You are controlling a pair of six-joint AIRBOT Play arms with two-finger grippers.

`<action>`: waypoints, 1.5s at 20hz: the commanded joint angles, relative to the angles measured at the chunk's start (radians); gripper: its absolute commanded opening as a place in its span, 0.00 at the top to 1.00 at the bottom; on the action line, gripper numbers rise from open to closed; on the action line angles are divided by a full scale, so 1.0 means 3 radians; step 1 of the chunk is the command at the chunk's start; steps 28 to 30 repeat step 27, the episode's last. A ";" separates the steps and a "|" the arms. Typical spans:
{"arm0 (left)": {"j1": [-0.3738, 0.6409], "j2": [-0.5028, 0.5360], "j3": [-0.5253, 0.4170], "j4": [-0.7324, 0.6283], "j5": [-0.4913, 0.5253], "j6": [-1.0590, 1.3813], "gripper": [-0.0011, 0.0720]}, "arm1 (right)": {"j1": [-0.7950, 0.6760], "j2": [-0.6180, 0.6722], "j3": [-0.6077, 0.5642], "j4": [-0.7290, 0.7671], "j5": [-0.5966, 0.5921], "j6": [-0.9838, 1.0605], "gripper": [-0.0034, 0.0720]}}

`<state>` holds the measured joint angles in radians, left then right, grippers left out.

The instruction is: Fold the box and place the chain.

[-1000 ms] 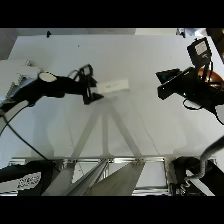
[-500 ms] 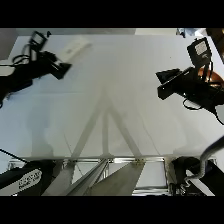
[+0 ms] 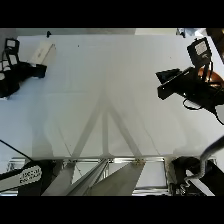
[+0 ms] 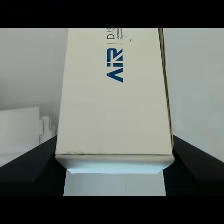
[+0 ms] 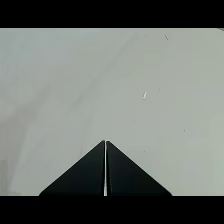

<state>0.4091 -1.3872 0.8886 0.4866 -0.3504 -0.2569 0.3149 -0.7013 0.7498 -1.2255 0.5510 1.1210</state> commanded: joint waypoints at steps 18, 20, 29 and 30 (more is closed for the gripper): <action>0.0004 0.0011 -0.0033 0.0266 -0.0220 -0.0356 0.03 | -0.0001 0.0004 0.0004 0.0000 0.0001 0.0001 0.94; 0.0004 0.0259 -0.0033 0.0266 -0.0221 -0.0356 0.03 | -0.0001 0.0004 0.0004 0.0001 0.0001 0.0001 0.94; 0.0003 0.1261 -0.0033 0.0223 -0.0249 -0.0360 0.03 | -0.0001 0.0003 0.0004 0.0001 0.0001 0.0001 0.94; 0.0003 0.1261 -0.0033 0.0223 -0.0249 -0.0360 0.03 | -0.0001 0.0003 0.0004 0.0001 0.0001 0.0001 0.94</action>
